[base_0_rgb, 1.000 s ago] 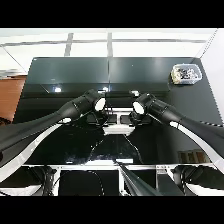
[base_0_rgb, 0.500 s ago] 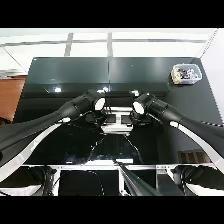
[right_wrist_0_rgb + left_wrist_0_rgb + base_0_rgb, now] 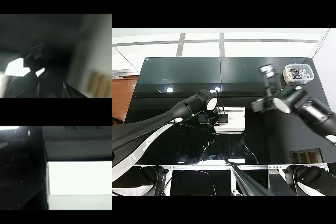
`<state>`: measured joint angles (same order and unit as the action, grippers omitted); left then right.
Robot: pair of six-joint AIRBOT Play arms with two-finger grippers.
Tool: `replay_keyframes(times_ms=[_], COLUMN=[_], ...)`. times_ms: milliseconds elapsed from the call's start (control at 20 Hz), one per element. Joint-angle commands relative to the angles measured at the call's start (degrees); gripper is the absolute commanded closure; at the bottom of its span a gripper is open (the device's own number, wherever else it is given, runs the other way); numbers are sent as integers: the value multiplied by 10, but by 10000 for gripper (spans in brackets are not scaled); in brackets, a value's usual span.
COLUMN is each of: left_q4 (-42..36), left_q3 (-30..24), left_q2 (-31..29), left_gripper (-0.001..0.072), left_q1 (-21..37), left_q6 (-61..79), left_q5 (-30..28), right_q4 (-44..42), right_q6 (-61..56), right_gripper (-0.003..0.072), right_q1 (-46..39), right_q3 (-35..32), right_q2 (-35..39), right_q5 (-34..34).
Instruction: Fold the box and place the chain.
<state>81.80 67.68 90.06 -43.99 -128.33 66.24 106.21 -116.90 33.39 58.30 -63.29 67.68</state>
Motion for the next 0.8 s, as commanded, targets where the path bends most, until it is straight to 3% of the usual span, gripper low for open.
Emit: replay_keyframes(times_ms=[0,50,100,150,250,400,600,700,750], left_q4=[0,0,0,0,0,0,0,0,0], left_q3=[0,0,0,0,0,0,0,0,0], left_q2=[0,0,0,0,0,0,0,0,0], left_gripper=[682,682,682,682,682,682,682,682,682], left_q1=[0,0,0,0,0,0,1,1,1], left_q6=[0,0,0,0,0,0,0,0,0], left_q5=[0,0,0,0,2,1,-1,-1,-1], right_q4=[160,153,147,116,-13,-138,-167,-218,-252], right_q6=[4,-13,-57,-85,-57,-52,-118,-146,-147], right_gripper=[344,340,65,-16,-16,-15,-13,104,104], right_q1=[-105,-152,-200,-241,-306,-371,-408,-427,-436], right_q3=[-36,-59,-83,-92,-73,101,429,533,560], right_q2=[31,28,20,2,-65,-201,-405,-481,-506], right_q5=[-106,-184,-264,-313,-359,-281,-34,26,27])
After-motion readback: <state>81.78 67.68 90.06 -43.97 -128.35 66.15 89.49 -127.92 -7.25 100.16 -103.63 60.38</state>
